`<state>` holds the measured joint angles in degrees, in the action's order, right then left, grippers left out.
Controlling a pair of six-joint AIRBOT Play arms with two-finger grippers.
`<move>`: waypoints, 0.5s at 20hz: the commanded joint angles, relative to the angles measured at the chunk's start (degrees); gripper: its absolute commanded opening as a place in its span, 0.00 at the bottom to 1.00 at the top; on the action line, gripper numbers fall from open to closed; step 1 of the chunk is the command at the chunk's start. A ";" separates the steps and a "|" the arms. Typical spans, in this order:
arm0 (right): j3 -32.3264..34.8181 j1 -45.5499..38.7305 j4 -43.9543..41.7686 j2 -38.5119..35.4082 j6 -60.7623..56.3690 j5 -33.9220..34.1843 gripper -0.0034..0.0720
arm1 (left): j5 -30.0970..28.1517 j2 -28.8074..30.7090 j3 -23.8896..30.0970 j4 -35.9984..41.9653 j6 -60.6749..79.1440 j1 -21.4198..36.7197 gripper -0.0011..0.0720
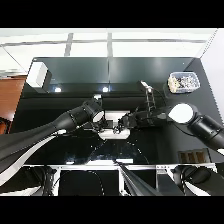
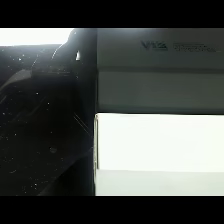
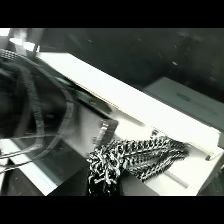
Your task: Fold the box and place the chain.
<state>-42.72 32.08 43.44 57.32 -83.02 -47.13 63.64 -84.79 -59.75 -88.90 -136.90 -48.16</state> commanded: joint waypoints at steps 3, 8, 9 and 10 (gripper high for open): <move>2.23 0.09 1.66 1.03 -1.57 3.28 0.40 | -0.20 -0.04 -0.07 -0.04 0.00 0.02 0.05; 2.12 -8.90 4.52 0.98 2.03 -7.45 0.40 | -0.15 -0.07 -0.07 -0.17 0.02 0.02 0.05; 2.14 -10.19 5.53 0.98 2.03 -8.48 0.40 | -0.13 -0.07 -0.04 -0.24 0.07 0.04 0.05; 2.14 -11.06 6.16 0.98 2.03 -8.81 0.40 | -0.13 -0.07 -0.04 -0.20 0.04 0.04 0.05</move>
